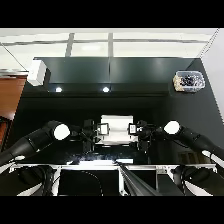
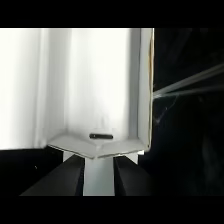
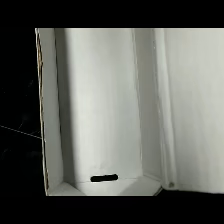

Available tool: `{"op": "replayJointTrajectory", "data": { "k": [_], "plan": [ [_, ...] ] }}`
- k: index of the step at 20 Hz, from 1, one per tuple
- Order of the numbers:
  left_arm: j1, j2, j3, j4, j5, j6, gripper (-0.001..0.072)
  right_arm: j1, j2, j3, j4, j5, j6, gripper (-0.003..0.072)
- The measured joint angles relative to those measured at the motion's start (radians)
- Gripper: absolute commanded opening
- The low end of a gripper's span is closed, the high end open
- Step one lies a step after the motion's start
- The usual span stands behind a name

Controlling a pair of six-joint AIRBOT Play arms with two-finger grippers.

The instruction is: Fold the box and place the chain.

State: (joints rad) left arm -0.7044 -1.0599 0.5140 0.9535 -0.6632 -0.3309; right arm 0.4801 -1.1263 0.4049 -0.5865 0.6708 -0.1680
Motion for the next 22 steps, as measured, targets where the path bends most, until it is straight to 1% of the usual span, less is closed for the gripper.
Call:
{"op": "replayJointTrajectory", "data": {
  "k": [3, 6, 11, 12, 13, 14, 15, 16, 17, 18, 20, 21, 22],
  "plan": [
    [-0.003, -0.005, 0.000, -0.087, 0.045, 0.002, 0.0220, 0.000, 0.000, 0.000, 0.000, 0.000, 0.000, 0.0068],
    [-0.014, -0.016, 0.000, -0.177, 0.065, 0.007, 0.0221, 0.000, 0.000, 0.000, 0.000, 0.000, 0.000, 0.0068],
    [-0.042, -0.051, 0.000, -0.233, 0.081, 0.010, 0.0216, 0.000, 0.000, 0.000, -0.001, 0.000, -0.001, 0.0068],
    [-0.045, -0.058, 0.000, -0.238, 0.083, 0.010, 0.0158, 0.000, 0.000, 0.000, -0.001, 0.000, -0.001, 0.0068],
    [-0.047, -0.063, 0.000, -0.239, 0.085, 0.010, 0.0161, 0.000, 0.000, 0.000, -0.001, 0.000, -0.001, 0.0068],
    [-0.048, -0.066, 0.000, -0.239, 0.085, 0.010, 0.0194, 0.000, 0.000, 0.000, -0.001, 0.000, -0.001, 0.0068],
    [-0.049, -0.068, 0.000, -0.238, 0.085, 0.010, 0.0345, 0.000, 0.000, 0.000, 0.000, 0.000, 0.000, 0.0068],
    [-0.050, -0.069, 0.000, -0.238, 0.087, 0.010, 0.0383, 0.000, 0.000, 0.000, 0.000, 0.000, 0.000, 0.0068],
    [-0.050, -0.071, 0.000, -0.236, 0.092, 0.010, 0.0352, 0.000, 0.000, 0.000, -0.001, 0.000, -0.001, 0.0068],
    [-0.050, -0.071, 0.000, -0.235, 0.091, 0.010, 0.0220, 0.000, 0.000, 0.000, -0.001, 0.000, 0.000, 0.0068],
    [-0.050, -0.072, 0.000, -0.234, 0.086, 0.010, 0.0213, 0.000, 0.000, 0.000, 0.000, 0.000, 0.000, 0.0068],
    [-0.050, -0.072, 0.000, -0.232, 0.086, 0.010, 0.0111, 0.000, 0.000, 0.000, 0.000, 0.000, 0.000, 0.0068],
    [-0.049, -0.071, 0.003, -0.225, 0.085, 0.010, 0.0025, 0.000, 0.000, 0.000, 0.000, 0.000, 0.000, 0.0068]
  ]
}}
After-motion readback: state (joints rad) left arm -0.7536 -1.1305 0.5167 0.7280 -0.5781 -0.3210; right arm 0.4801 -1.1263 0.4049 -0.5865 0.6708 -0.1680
